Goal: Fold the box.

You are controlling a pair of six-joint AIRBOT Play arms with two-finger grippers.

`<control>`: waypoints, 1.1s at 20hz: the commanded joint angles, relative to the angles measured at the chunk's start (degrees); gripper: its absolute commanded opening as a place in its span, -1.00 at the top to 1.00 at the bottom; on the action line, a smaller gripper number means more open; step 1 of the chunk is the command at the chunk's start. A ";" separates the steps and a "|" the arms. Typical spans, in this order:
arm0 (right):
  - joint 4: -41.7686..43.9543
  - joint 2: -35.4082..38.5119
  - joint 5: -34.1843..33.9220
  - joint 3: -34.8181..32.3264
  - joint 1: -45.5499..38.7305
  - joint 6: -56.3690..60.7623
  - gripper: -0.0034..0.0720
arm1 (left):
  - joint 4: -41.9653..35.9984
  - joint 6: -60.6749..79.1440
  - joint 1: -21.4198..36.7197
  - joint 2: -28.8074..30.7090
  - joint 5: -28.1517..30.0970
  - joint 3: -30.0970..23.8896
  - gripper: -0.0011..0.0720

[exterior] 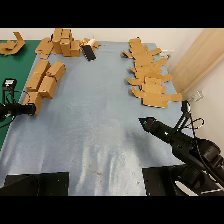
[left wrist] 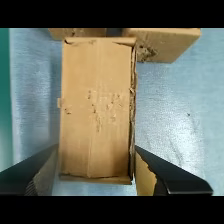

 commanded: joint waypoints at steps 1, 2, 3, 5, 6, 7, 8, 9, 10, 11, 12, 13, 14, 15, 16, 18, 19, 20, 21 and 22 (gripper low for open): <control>0.11 0.00 0.24 0.02 0.02 0.02 0.10 | 0.04 -0.28 1.49 2.75 -1.29 0.57 -0.93; 0.11 0.00 0.24 0.02 0.02 0.00 0.10 | 0.07 -0.44 2.25 3.87 -3.30 1.03 -0.93; 0.11 0.00 0.22 0.02 0.02 0.00 0.10 | 0.07 -0.44 2.91 4.85 -5.88 1.51 -0.93; 0.11 -0.02 0.22 0.02 0.02 -0.02 0.11 | 0.24 -0.39 3.21 6.99 -9.42 2.08 -0.93; 0.11 -0.02 0.22 0.02 0.02 -0.09 0.10 | 0.28 -0.39 3.15 8.02 -9.90 2.16 -0.93; 0.11 -0.15 0.22 0.02 0.02 -0.22 0.11 | 0.26 -0.39 3.13 9.11 -10.27 2.29 -0.93; 0.13 -0.35 0.22 0.02 0.02 -0.22 0.13 | 0.24 -0.44 3.13 10.19 -10.27 2.36 -0.93; 0.17 -0.96 0.24 0.04 0.02 -0.22 0.16 | 0.17 -0.70 3.10 11.13 -10.49 2.36 -0.93; 0.20 -1.81 0.26 0.04 0.02 -0.22 0.40 | -0.39 -2.16 2.93 12.17 -12.87 2.60 -0.93; 0.20 -3.10 0.55 0.04 0.07 -0.28 0.72 | -1.60 -3.76 2.43 13.05 -15.74 2.89 -0.70; 0.52 -4.61 1.44 0.04 0.07 -0.92 0.88 | -3.37 -4.63 1.42 13.79 -19.85 3.30 0.32; 1.77 -6.80 3.56 0.04 0.07 -2.34 0.90 | -4.74 -3.93 -0.02 14.16 -23.39 3.67 0.93; 3.30 -9.18 5.31 0.46 0.07 -4.76 0.90 | -5.38 -3.52 -2.23 14.23 -26.21 4.09 0.94; 4.35 -11.87 5.57 1.66 0.07 -7.34 0.90 | -5.86 -3.54 -4.74 14.19 -28.30 4.37 0.94; 5.46 -15.04 5.14 3.74 0.07 -10.82 0.90 | -5.97 -4.44 -7.85 14.16 -29.86 4.76 0.94; 8.31 -22.21 1.05 10.03 0.02 -18.86 0.90 | -5.51 -10.78 -14.56 14.14 -31.06 6.16 0.94; 9.42 -26.08 -2.19 13.84 0.02 -22.91 0.90 | -4.72 -14.05 -17.77 14.05 -31.65 7.04 0.94; 10.58 -30.53 -6.43 18.23 0.02 -27.30 0.90 | -3.15 -17.14 -21.18 13.79 -32.33 7.96 0.94; 11.52 -34.73 -10.64 22.40 0.02 -30.88 0.90 | -1.55 -19.69 -24.24 13.16 -33.42 8.83 0.94; 11.96 -39.19 -15.10 26.86 0.02 -34.03 0.90 | 0.46 -22.47 -27.36 12.15 -34.71 9.70 0.94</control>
